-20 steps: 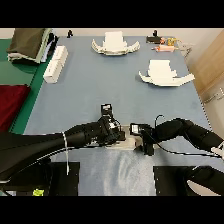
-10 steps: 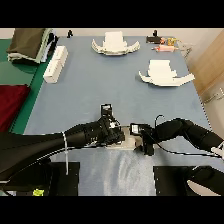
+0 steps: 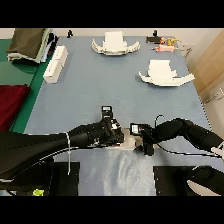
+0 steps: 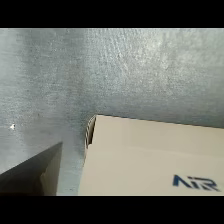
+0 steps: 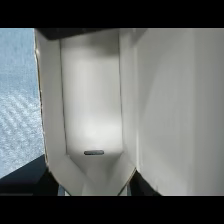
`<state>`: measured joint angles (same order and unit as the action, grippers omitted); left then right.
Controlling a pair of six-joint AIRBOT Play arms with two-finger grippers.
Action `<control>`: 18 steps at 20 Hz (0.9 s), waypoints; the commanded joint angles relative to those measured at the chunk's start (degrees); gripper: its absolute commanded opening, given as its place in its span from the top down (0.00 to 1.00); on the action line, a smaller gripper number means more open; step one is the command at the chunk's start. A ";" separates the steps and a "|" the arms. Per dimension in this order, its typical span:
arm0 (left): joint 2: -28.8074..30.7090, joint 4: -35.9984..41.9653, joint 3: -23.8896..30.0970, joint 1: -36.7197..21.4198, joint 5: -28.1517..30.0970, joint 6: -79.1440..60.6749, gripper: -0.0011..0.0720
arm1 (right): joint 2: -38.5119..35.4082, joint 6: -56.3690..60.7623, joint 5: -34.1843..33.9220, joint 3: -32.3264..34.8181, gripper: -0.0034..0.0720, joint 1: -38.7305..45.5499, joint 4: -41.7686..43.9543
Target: Fold the box.
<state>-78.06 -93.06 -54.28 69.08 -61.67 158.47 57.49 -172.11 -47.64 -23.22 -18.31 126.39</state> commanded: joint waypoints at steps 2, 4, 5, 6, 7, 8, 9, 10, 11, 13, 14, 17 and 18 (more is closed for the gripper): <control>-0.76 0.00 -0.07 0.44 0.66 -2.43 0.78 | -0.04 0.02 0.00 -0.02 0.29 0.02 0.02; -0.79 -0.02 -0.07 0.90 0.63 -2.60 0.97 | -0.04 0.02 0.00 -0.02 0.29 0.02 0.02; -0.79 -0.02 -0.07 0.94 0.59 -2.60 0.97 | -0.04 0.02 0.00 -0.02 0.29 0.02 0.02; -0.79 0.00 -0.07 0.96 0.59 -2.60 0.97 | -0.04 0.02 0.00 -0.02 0.29 0.02 0.02; -0.76 0.00 -0.07 0.96 0.59 -2.64 0.97 | -0.04 0.02 0.00 -0.02 0.29 0.00 0.02; -0.76 0.00 -0.07 0.96 0.52 -2.62 0.97 | -0.04 0.02 0.00 -0.02 0.29 0.02 0.02; -0.74 0.35 -0.07 0.94 0.31 -2.64 0.96 | -0.04 0.02 0.00 -0.02 0.29 0.02 0.02; -0.76 0.48 -0.20 0.96 -0.39 -2.67 0.67 | -0.04 0.02 0.00 -0.02 0.29 0.02 0.02; -0.74 0.50 -0.50 0.94 -1.51 -2.64 0.20 | -0.04 0.02 0.00 -0.02 0.29 0.02 0.02; -0.74 0.44 -2.10 0.83 -5.22 -2.64 0.06 | -0.04 0.02 0.00 -0.04 0.29 0.02 0.02; -0.72 0.13 -3.21 0.83 -6.97 -2.99 0.06 | -0.04 0.02 0.00 -0.02 0.29 0.02 0.02; 0.48 -0.83 -5.42 0.72 -11.19 -3.54 0.06 | -0.04 0.02 0.00 -0.02 0.29 0.02 0.02; 1.40 -0.81 -5.95 0.20 -12.61 -3.80 0.11 | -0.04 0.02 0.00 -0.02 0.29 0.00 0.02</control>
